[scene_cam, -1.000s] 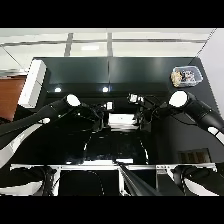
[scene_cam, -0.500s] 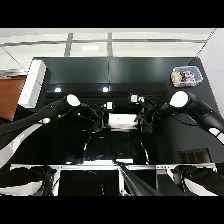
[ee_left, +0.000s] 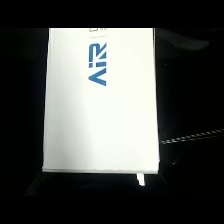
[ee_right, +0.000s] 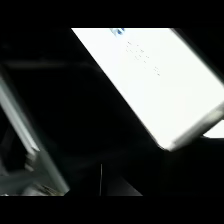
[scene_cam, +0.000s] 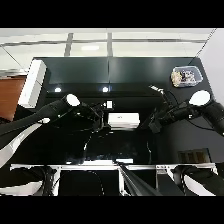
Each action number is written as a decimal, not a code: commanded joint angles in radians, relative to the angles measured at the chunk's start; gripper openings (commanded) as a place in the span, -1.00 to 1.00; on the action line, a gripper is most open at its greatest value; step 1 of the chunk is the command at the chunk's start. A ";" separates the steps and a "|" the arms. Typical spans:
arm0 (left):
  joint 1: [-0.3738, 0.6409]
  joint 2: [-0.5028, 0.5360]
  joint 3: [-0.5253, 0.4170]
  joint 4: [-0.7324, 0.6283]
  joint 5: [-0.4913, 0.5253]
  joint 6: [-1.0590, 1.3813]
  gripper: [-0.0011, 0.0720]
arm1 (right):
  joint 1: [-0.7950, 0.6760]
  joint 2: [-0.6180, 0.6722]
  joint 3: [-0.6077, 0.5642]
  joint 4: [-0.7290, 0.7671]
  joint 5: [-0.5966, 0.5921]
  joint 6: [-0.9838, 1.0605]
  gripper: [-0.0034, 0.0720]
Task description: Fold the box and place the chain.
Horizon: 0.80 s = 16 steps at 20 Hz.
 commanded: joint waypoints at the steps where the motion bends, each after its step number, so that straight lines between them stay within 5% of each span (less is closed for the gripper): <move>1: 0.000 -0.001 0.000 0.001 -0.002 -0.001 0.32 | -0.006 -0.015 -0.092 0.354 -0.076 0.041 -0.89; 7: 0.000 -0.001 0.000 0.001 -0.003 -0.001 0.31 | 0.135 -0.108 -0.094 0.425 -0.329 0.096 -0.89; 16: 0.000 -0.001 0.000 0.001 -0.006 -0.001 0.32 | 0.147 -0.169 -0.094 0.289 -0.403 0.190 -0.89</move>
